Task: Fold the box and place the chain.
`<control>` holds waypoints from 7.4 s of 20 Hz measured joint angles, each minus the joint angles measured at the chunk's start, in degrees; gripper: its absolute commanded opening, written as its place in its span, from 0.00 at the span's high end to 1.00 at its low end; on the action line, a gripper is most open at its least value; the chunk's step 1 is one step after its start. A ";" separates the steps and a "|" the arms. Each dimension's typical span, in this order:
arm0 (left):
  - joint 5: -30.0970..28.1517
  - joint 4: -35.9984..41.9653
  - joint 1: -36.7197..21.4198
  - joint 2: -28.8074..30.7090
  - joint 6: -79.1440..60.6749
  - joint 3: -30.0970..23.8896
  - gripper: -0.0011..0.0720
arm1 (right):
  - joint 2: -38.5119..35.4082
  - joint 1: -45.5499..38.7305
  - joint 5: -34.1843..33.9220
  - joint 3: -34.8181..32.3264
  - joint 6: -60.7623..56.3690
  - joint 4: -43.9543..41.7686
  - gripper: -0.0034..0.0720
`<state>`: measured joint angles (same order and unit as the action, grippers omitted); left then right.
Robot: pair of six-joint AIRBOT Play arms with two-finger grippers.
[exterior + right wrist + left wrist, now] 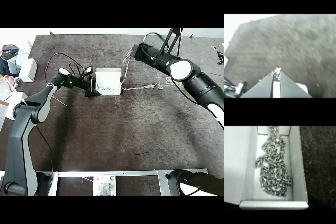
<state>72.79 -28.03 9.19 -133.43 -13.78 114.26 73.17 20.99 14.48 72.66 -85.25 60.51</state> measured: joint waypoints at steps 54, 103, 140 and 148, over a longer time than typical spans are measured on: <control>0.02 0.00 0.00 0.00 -0.15 0.00 0.33 | 18.25 -8.57 19.76 2.25 -1.86 6.14 0.56; -0.26 0.00 0.00 0.00 -0.15 0.02 0.33 | 6.23 4.46 10.05 7.96 -5.73 10.97 0.94; -0.24 -0.02 0.00 0.00 0.11 0.00 0.33 | 25.38 -8.68 24.55 22.84 34.32 -8.20 0.76; -0.22 0.00 -0.02 0.00 0.07 0.02 0.33 | 41.55 -16.09 44.52 36.44 61.94 -32.57 0.84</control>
<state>72.58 -28.03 9.17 -133.43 -13.72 114.28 114.72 4.91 59.00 109.10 -23.31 27.94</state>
